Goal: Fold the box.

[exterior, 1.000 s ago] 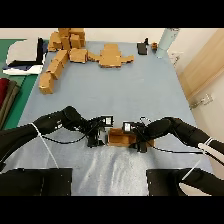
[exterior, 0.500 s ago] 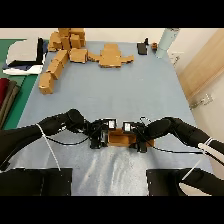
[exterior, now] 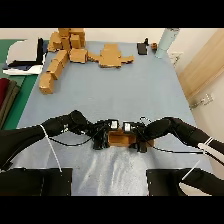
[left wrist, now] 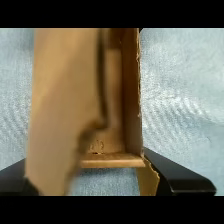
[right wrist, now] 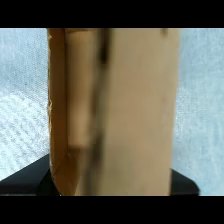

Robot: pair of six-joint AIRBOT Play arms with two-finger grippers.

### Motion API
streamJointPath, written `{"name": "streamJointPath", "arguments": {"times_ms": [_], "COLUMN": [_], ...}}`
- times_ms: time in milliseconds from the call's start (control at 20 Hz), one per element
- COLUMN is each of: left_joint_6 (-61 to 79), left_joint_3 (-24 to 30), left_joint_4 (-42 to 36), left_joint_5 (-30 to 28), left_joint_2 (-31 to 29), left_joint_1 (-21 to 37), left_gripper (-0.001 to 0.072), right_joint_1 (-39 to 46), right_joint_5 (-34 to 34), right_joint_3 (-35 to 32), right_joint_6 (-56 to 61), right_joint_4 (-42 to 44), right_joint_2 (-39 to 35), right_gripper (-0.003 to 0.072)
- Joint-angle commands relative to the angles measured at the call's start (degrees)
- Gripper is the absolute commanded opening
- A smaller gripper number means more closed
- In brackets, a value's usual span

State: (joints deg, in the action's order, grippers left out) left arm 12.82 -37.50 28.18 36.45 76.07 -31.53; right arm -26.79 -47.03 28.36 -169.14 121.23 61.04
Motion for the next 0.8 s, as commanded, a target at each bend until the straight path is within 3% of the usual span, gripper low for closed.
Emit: {"name": "streamJointPath", "arguments": {"times_ms": [0, 150, 200, 250, 300, 750], "left_joint_6": [0.48, 0.46, 0.35, 0.24, 0.26, 0.24], "left_joint_3": [-0.04, -0.04, -0.04, -0.04, -0.04, -0.04], "left_joint_4": [-1.09, -1.7, -1.68, -1.64, -1.62, -1.64], "left_joint_5": [-0.39, -0.5, -1.01, -1.09, -1.31, -1.81], "left_joint_2": [0.5, 0.48, 0.48, 0.5, 0.52, 0.52], "left_joint_1": [-0.31, -0.72, -1.03, -1.05, -1.07, -1.14], "left_gripper": [0.0699, 0.0698, 0.0668, 0.0512, 0.0463, 0.0463], "right_joint_1": [0.0, 0.0, 0.0, 0.0, 0.0, 0.0], "right_joint_5": [0.02, 0.02, 0.0, 0.0, 0.02, 0.02], "right_joint_3": [0.02, 0.02, 0.02, 0.02, 0.02, 0.02], "right_joint_6": [0.0, 0.02, 0.0, 0.0, 0.0, 0.0], "right_joint_4": [0.02, 0.02, 0.02, 0.02, 0.02, 0.02], "right_joint_2": [0.02, 0.02, 0.02, 0.02, 0.02, 0.02], "right_gripper": [0.0438, 0.0438, 0.0438, 0.0438, 0.0438, 0.0438]}}
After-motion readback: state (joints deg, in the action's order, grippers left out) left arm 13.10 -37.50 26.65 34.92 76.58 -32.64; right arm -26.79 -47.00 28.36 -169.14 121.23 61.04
